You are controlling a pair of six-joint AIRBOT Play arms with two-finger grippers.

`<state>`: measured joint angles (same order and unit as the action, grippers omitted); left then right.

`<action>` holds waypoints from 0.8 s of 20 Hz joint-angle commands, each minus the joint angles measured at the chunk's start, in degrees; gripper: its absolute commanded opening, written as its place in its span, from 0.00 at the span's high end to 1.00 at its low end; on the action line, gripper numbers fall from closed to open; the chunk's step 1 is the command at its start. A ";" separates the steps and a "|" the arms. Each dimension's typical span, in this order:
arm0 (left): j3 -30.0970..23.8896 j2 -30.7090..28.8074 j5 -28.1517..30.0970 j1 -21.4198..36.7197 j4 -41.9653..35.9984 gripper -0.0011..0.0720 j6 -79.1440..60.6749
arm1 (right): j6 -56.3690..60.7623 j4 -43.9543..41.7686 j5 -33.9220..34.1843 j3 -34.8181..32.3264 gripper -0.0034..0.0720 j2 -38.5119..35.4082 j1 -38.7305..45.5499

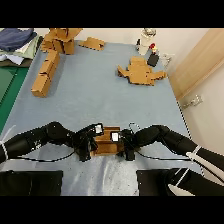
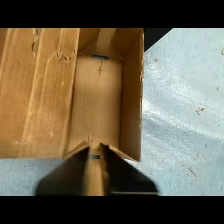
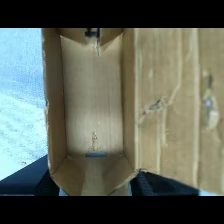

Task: Fold the box.

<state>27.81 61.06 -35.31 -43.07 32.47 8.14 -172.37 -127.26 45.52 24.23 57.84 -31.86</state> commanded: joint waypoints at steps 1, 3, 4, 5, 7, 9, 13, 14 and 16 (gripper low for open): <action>-0.15 0.04 0.39 -0.17 -0.42 0.41 0.04 | 0.00 -0.02 -0.02 0.00 0.29 0.00 -0.02; -0.15 0.04 0.42 -0.17 -0.42 0.41 0.02 | -0.02 -0.02 -0.02 -0.02 0.29 0.00 -0.02; -0.15 0.04 0.37 -0.17 -0.44 0.41 0.00 | -0.02 -0.02 -0.02 -0.02 0.29 0.00 -0.02; -0.15 0.04 0.33 -0.17 -0.42 0.41 0.00 | -0.02 -0.02 -0.02 -0.02 0.29 0.00 -0.02; -0.15 0.04 0.26 -0.17 -0.42 0.41 0.00 | -0.02 -0.02 -0.02 -0.02 0.29 0.00 -0.02; -0.15 0.04 0.28 -0.17 -0.39 0.18 0.00 | -0.02 -0.02 -0.02 -0.02 0.29 0.00 -0.02; -0.15 0.02 0.20 -0.17 -0.26 0.14 0.33 | -0.02 -0.02 -0.02 -0.02 0.29 0.00 -0.02; -0.15 0.02 0.22 -0.15 0.11 0.18 0.55 | -0.02 -0.02 -0.02 -0.02 0.29 0.00 -0.02; -0.13 -0.04 0.15 -0.15 3.50 0.86 3.91 | -0.02 -0.02 -0.02 -0.02 0.29 0.00 -0.02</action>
